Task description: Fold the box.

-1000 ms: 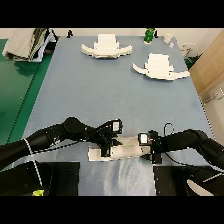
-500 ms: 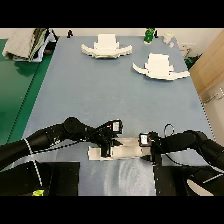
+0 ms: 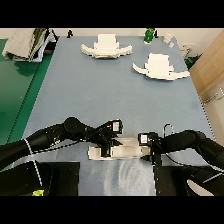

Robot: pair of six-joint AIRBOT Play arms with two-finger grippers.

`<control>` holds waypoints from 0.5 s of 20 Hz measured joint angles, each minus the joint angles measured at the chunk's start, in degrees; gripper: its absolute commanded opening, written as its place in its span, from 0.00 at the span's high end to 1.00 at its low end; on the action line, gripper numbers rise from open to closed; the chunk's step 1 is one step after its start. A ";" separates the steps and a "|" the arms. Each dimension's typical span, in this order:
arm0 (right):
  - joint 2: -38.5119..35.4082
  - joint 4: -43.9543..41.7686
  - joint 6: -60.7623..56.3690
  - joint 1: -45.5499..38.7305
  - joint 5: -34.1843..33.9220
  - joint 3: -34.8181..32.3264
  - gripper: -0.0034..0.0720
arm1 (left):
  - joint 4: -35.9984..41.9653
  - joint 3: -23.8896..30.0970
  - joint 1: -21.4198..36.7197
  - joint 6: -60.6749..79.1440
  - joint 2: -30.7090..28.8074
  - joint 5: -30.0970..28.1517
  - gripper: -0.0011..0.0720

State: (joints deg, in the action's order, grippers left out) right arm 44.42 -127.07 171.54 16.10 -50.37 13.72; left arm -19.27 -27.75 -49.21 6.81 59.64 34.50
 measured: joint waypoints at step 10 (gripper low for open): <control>0.11 0.35 -0.02 0.00 0.00 0.00 0.16 | -0.68 0.04 0.00 0.00 0.04 -0.09 0.36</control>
State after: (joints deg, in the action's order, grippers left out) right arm 44.53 -126.72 171.52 16.10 -50.37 13.72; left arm -19.94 -27.70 -49.21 6.81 59.68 34.41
